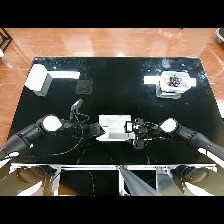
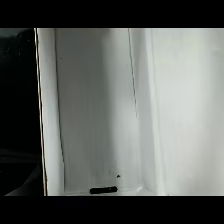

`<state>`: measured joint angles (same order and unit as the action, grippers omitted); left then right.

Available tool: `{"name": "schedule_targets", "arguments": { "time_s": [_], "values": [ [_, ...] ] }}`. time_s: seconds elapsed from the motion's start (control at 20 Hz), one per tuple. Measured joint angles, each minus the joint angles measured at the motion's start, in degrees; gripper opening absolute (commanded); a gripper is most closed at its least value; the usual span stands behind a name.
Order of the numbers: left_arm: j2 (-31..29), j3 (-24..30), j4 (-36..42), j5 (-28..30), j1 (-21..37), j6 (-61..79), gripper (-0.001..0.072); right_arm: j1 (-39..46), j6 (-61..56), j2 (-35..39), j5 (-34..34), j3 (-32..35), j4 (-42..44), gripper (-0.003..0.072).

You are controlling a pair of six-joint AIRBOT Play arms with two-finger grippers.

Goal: Fold the box and place the chain.

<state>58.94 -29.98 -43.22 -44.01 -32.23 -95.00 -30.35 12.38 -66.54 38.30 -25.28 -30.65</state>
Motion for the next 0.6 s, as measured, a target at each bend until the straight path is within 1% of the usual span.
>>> {"name": "schedule_targets", "arguments": {
  "time_s": [0.15,0.25,0.6],
  "values": [
    [0.4,-2.3,-6.1,0.5,-1.8,-5.0,0.0552,0.0,0.0,0.0,0.0,0.0,0.0,0.0357],
    [0.9,-3.6,-8.2,0.4,-2.6,-6.9,0.0551,0.0,0.0,0.0,0.0,0.0,0.0,0.0356],
    [2.4,-5.0,-11.0,0.1,-5.2,-10.3,0.0550,0.0,0.0,0.0,0.0,0.0,0.0,0.0357]
  ]
}}
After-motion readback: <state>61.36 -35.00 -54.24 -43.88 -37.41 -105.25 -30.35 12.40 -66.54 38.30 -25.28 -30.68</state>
